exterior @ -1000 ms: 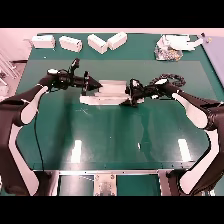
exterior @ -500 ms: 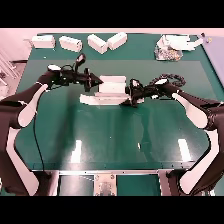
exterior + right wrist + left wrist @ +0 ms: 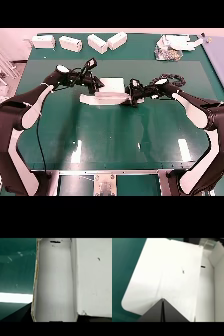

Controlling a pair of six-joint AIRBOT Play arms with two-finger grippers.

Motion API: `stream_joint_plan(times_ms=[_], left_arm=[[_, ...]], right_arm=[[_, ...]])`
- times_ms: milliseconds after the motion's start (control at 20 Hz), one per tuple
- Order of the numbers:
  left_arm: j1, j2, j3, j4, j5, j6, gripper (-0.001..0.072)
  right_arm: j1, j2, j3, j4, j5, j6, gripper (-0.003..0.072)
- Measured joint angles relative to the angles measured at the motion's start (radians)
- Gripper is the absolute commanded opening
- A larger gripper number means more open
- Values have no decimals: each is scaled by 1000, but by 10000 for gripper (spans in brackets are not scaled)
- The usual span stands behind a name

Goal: Fold the box and place the chain.

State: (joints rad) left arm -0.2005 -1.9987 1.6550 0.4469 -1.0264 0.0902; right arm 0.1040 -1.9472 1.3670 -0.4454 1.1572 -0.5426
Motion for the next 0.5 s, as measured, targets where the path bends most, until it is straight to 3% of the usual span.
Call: stream_joint_plan(times_ms=[500], left_arm=[[-4,0,0,58,39,-16,18]], right_arm=[[0,0,0,0,0,0,477]])
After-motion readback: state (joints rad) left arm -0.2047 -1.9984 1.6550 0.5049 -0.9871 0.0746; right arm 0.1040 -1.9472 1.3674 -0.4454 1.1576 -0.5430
